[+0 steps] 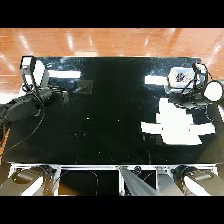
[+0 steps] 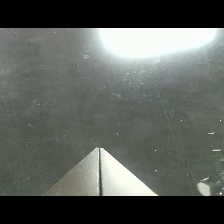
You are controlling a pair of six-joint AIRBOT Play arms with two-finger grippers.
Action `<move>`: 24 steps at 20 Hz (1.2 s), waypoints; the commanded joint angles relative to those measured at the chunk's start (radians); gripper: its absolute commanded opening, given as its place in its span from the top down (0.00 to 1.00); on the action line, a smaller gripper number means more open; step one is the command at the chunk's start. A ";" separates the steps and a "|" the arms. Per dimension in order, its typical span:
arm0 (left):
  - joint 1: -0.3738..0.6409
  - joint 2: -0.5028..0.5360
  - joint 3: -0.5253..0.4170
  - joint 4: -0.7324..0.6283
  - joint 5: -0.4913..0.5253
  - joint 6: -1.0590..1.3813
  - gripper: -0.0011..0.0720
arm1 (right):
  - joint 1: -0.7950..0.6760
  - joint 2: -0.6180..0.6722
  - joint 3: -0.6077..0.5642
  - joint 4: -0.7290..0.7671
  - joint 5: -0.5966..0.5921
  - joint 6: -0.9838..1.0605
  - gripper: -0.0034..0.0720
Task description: Fold the box and place the chain.
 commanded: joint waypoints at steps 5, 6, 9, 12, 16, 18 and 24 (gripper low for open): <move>0.001 -0.001 -0.001 0.000 0.000 0.000 0.95 | 0.000 0.000 0.000 0.000 0.000 0.000 0.92; 0.001 -0.001 -0.001 0.000 0.000 0.000 0.95 | 0.000 0.000 0.000 0.000 0.000 0.000 0.92; 0.001 -0.001 -0.001 0.000 0.000 0.000 0.95 | 0.000 0.000 0.000 0.000 0.000 0.000 0.92; 0.001 -0.001 -0.001 0.000 0.000 0.000 0.95 | 0.000 0.000 0.000 0.000 0.000 0.000 0.92; 0.000 -0.001 -0.001 -0.003 -0.064 -0.002 0.95 | 0.000 0.000 0.000 0.000 -0.016 0.000 0.92; 0.000 -0.001 -0.001 -0.004 -0.082 -0.003 0.95 | 0.000 0.000 0.000 -0.027 -0.111 0.000 0.92; 0.000 -0.001 -0.001 -0.011 -0.087 -0.004 0.95 | 0.000 0.000 0.000 -0.025 -0.233 0.000 0.92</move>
